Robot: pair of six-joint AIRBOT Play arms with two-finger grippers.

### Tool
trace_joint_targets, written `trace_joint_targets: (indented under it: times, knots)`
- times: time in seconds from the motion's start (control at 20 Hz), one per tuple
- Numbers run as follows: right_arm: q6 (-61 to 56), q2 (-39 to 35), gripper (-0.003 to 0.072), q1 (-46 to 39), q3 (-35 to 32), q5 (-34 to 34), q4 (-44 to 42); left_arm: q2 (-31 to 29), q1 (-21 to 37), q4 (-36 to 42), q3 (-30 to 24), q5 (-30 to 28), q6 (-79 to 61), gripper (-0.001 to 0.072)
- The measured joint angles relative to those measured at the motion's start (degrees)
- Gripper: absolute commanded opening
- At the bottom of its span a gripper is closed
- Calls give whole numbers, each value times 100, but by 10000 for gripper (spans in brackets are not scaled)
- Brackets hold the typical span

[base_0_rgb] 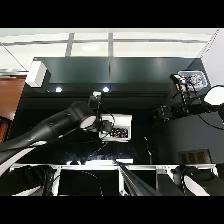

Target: Fold the box and place the chain.

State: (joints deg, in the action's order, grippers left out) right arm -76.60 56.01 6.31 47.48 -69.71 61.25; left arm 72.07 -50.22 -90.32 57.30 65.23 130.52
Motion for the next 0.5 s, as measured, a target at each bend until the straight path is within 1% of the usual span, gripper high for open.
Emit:
trace_joint_targets:
  times: [0.1, 0.2, 0.3, 0.35, 0.4, 0.45, 0.5]
  knots:
    - [-2, 0, 379, -4, 0, -9, 15, -529, 116, -186, -46, 81, -444, 524]
    - [-15, 0, 379, -9, -15, -15, 22, -1093, 428, -560, -205, 247, -730, 523]
    - [-15, 0, 379, -9, -61, -15, 26, -1655, 1049, -809, -516, 343, -892, 523]
    - [-15, 0, 379, -9, -85, -15, 28, -1917, 1469, -782, -728, 308, -1001, 523]
    - [-15, 0, 379, -9, -111, -2, 28, -2118, 1910, -564, -973, 201, -1217, 523]
    - [-15, 0, 379, -9, -129, 9, 28, -2288, 2387, -111, -1252, -13, -1633, 523]
    - [-15, 0, 379, -9, -144, 42, 28, -2387, 2811, 560, -1541, -201, -2208, 523]
